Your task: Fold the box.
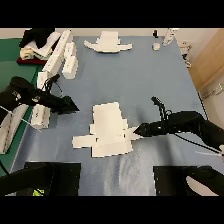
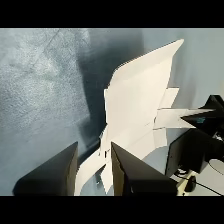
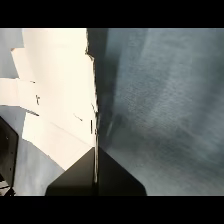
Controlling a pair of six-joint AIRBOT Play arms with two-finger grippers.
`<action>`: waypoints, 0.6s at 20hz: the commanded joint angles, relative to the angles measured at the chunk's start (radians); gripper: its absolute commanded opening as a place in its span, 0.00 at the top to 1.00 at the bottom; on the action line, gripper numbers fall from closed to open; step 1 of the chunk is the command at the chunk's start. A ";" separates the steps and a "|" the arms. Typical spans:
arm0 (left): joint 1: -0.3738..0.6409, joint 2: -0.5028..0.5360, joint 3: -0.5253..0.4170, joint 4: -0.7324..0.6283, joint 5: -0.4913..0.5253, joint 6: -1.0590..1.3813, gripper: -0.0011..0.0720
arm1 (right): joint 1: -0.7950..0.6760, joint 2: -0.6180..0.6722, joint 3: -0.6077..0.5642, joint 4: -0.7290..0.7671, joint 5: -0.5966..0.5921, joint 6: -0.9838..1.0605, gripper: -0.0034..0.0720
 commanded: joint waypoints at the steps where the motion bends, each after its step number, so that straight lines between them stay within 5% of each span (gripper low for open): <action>1: -0.031 -0.050 -0.058 -0.062 0.032 0.073 0.54 | 0.075 0.075 -0.027 -0.020 0.109 0.012 0.96; 8: -0.164 -0.244 -0.044 -0.254 0.121 0.213 0.54 | 0.095 0.076 -0.027 -0.020 0.114 0.019 0.96; 12: -0.182 -0.343 0.021 -0.329 0.074 0.306 0.55 | 0.095 0.076 -0.027 -0.021 0.113 0.019 0.96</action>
